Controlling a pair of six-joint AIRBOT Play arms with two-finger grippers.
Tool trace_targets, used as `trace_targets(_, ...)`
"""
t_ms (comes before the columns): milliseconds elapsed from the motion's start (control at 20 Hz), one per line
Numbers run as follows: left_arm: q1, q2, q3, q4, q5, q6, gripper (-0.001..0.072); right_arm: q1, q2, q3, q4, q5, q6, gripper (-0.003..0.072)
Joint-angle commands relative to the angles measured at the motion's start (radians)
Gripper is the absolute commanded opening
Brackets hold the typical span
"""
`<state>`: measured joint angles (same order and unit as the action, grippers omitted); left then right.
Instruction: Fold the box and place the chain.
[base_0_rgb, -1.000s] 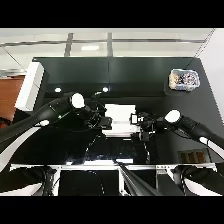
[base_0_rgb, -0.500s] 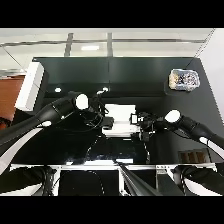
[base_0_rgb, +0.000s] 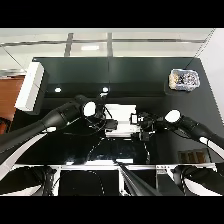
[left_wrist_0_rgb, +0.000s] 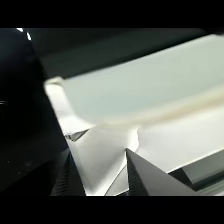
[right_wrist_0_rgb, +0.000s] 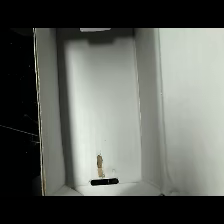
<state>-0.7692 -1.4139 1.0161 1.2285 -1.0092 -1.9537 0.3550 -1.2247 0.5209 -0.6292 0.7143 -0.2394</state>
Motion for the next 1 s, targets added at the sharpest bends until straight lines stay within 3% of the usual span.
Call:
trace_targets(0,-0.011,-0.001,0.001,0.082,0.003,-0.11,0.0394,0.0,0.0,-0.001,0.0,-0.001,-0.001,0.0203)
trace_targets(350,-0.011,-0.03,0.001,0.129,-0.003,-0.202,0.0394,0.0,0.0,-0.001,0.0,-0.001,-0.001,0.0203)
trace_targets(600,-0.046,-0.098,0.093,0.221,-0.12,-0.237,0.0394,0.0,0.0,-0.001,0.0,-0.001,-0.001,0.0203)
trace_targets(950,-0.076,-0.117,0.117,0.254,-0.083,-0.388,0.0394,0.0,0.0,-0.001,0.0,-0.001,-0.001,0.0203)
